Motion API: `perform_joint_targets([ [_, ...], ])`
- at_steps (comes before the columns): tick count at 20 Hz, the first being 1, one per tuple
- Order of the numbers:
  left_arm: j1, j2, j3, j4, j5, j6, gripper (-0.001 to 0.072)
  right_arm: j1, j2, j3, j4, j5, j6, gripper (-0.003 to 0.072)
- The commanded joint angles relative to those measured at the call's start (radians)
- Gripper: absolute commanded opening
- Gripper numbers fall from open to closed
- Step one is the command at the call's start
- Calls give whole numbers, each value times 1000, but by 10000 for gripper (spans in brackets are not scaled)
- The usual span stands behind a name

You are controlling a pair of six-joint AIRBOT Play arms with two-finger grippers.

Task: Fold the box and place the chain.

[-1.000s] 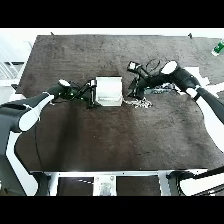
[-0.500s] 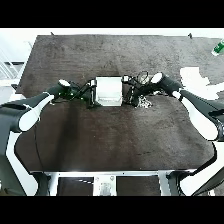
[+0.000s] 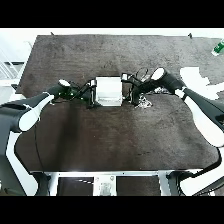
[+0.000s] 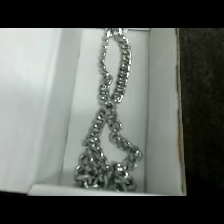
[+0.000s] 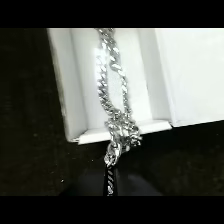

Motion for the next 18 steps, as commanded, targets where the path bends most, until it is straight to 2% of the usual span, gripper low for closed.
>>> perform_joint_targets([
  [1, 1, 0, 1, 0, 0, 0, 179, 0, 125, 7, -23, 39, 11, 11],
  [5, 1, 0, 1, 0, 0, 0, 179, 20, 280, 16, -22, 43, 11, 11],
  [9, 1, 0, 1, 0, 0, 0, 179, 79, 321, 119, -22, 32, 35, 10],
  [12, 1, 0, 1, 0, 0, 0, 179, 131, 320, 190, -22, -60, 56, 10],
  [15, 1, 0, 1, 0, 0, 0, 179, 190, 320, 204, -22, -180, 55, 9],
  [18, 1, 0, 1, 0, 0, 0, 179, 231, 300, 203, -22, -246, 55, 8],
])
